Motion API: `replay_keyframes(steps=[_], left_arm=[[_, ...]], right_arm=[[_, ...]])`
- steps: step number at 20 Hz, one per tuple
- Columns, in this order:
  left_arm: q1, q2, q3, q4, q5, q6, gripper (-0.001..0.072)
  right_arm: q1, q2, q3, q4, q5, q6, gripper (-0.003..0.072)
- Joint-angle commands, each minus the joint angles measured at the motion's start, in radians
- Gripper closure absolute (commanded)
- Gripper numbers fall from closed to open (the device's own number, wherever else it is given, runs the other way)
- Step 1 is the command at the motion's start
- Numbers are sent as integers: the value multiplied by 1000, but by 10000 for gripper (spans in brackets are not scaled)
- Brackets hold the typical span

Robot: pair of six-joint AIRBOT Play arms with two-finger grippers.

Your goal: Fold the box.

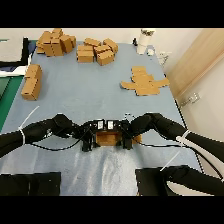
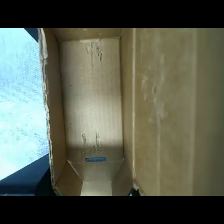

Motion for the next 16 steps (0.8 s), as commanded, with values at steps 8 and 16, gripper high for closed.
replay_keyframes(steps=[8, 16], left_arm=[[0, 0, 1, 2, 2, -1, 189], [0, 0, 1, 2, 3, -1, 189]], right_arm=[[0, 0, 0, -4, 11, -40, 163], [-3, 5, 2, 34, 0, -5, -34]])
